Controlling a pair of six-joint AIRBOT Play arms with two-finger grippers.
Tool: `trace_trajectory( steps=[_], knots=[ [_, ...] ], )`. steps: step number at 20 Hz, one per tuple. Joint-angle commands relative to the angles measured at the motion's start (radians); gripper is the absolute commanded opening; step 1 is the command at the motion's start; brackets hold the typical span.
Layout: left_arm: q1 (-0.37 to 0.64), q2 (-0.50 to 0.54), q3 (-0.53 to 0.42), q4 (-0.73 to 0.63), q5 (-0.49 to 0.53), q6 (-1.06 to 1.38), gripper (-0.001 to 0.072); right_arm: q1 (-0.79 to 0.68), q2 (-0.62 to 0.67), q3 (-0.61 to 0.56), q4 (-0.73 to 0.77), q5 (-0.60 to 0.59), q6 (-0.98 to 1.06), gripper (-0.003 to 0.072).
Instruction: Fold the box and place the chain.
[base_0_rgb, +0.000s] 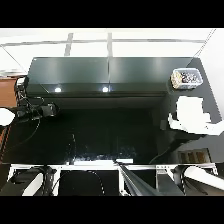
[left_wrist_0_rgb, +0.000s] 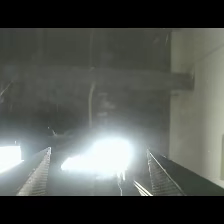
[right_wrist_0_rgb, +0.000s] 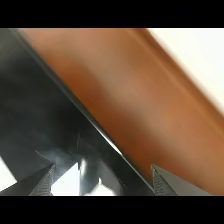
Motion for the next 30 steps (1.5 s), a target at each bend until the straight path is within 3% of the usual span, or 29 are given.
trace_trajectory(
  steps=[1,5,6,9,10,13,16,19,22,25,28,30],
  knots=[
    [0.000,-0.016,0.011,0.032,-0.036,-0.055,0.0714,-0.155,-0.166,0.094,0.164,0.351,-0.282,0.0720],
    [0.000,-0.016,0.011,0.032,-0.040,-0.055,0.0714,-0.124,-0.212,0.095,0.188,0.351,-0.366,0.0720],
    [0.000,-0.016,0.011,0.032,-0.040,-0.055,0.0714,-0.117,-0.217,0.095,0.187,0.352,-0.373,0.0621],
    [0.000,-0.016,0.011,0.028,-0.040,-0.054,0.0714,-0.104,-0.216,0.096,0.187,0.320,-0.382,0.0109],
    [-0.001,-0.016,0.011,0.028,-0.040,-0.054,0.0714,-0.095,-0.211,0.096,0.194,0.332,-0.385,0.0036],
    [-0.001,-0.016,0.011,0.028,-0.039,-0.053,0.0714,-0.037,-0.190,0.096,0.227,0.448,-0.461,0.0014],
    [-0.001,-0.016,0.011,0.027,-0.040,-0.053,0.0714,0.030,-0.162,0.093,0.374,0.533,-0.463,0.0014],
    [-0.001,-0.016,0.010,0.027,-0.040,-0.053,0.0714,0.119,-0.069,0.017,0.554,0.510,-0.486,0.0015],
    [-0.001,-0.018,0.000,0.034,-0.024,-0.048,0.0713,0.229,0.085,-0.183,0.754,0.375,-0.568,0.0015],
    [-0.002,-0.018,-0.021,-0.013,0.008,-0.048,0.0713,0.365,0.300,-0.509,1.101,0.109,-0.718,0.0015],
    [-0.011,-0.034,-0.024,-0.126,0.013,-0.003,0.0713,0.577,0.458,-0.747,1.371,-0.118,-0.829,0.0015],
    [-0.034,-0.080,-0.024,-0.298,0.016,0.102,0.0712,0.753,0.499,-0.823,1.447,-0.248,-0.840,0.0015]
  ],
)
